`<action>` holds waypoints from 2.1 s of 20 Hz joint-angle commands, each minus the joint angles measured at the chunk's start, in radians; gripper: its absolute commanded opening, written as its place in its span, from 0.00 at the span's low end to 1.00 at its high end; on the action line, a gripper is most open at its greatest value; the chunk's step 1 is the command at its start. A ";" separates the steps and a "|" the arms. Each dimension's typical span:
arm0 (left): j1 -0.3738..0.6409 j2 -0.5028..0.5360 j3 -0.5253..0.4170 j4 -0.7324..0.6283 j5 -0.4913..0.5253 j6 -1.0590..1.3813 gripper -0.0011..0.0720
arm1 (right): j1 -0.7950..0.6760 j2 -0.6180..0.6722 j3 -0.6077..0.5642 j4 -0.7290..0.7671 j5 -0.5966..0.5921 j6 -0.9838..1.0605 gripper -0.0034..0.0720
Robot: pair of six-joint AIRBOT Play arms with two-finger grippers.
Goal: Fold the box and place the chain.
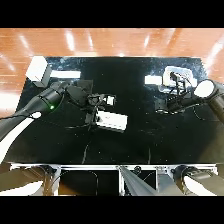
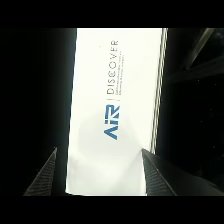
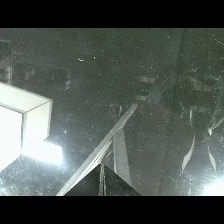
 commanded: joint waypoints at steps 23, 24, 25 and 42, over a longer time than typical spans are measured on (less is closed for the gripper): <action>0.018 0.002 -0.001 -0.034 0.023 0.000 0.87 | -0.001 0.000 0.000 0.001 0.022 0.000 0.08; 0.017 0.002 -0.001 -0.034 0.023 0.000 0.87 | -0.001 0.000 0.000 0.001 0.024 0.000 0.08; 0.017 0.002 -0.001 -0.034 0.023 0.000 0.87 | -0.001 0.000 0.000 0.001 0.026 0.000 0.08; 0.013 0.001 -0.051 -0.030 -0.052 0.000 0.87 | -0.001 0.000 0.000 0.000 0.027 0.000 0.08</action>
